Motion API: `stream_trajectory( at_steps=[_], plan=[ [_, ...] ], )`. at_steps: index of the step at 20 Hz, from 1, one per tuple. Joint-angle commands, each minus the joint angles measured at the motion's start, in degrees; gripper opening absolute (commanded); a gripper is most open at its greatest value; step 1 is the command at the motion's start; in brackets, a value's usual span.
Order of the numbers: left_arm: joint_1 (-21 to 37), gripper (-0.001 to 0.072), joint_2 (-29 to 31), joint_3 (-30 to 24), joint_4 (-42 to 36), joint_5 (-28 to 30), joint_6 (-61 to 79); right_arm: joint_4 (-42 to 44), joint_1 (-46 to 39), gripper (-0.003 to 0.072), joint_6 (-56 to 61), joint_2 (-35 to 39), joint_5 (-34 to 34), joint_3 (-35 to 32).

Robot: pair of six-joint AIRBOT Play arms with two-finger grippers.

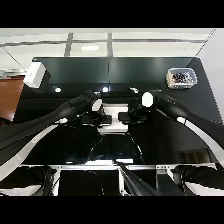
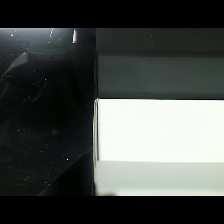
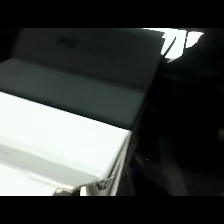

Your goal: Fold the box and place the chain.

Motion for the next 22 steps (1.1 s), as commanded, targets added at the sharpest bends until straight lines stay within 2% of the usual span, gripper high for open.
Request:
stream_trajectory(
  at_steps=[1, 6, 9, 14, 15, 20, 21, 22],
  plan=[
    [0.04, 0.0027, 0.00, 0.02, 0.04, -0.02, 0.02, -7.93, 2.67, 0.0262, 8.37, -0.02, 0.26, 0.74],
    [0.04, 0.0028, 0.00, 0.02, 0.07, 0.02, 0.00, -14.36, 5.11, 0.0262, 16.41, -0.26, 2.10, 2.93],
    [0.04, 0.0028, 0.00, 0.02, 0.07, 0.17, 0.00, -18.67, 6.82, 0.0261, 21.14, -2.12, 6.43, 5.62],
    [0.04, 0.0028, 0.00, 0.02, 0.02, 0.00, 0.00, -19.54, 8.68, 0.0260, 25.64, -4.92, 8.22, 6.80],
    [0.04, 0.0028, 0.00, 0.02, 0.02, 0.02, 0.00, -19.52, 8.83, 0.0208, 25.66, -5.20, 8.28, 6.82],
    [0.04, 0.0027, 0.00, 0.02, 0.04, 0.09, 0.00, -19.69, 8.98, 0.0199, 26.23, -5.57, 9.31, 6.84],
    [0.04, 0.0027, 0.00, 0.02, 0.02, 0.07, 0.00, -19.54, 9.01, 0.0177, 26.25, -5.68, 9.31, 6.84],
    [0.04, 0.0027, 0.00, 0.02, 0.02, 0.04, 0.00, -19.50, 9.03, 0.0101, 26.25, -5.73, 9.29, 6.84]
  ],
)
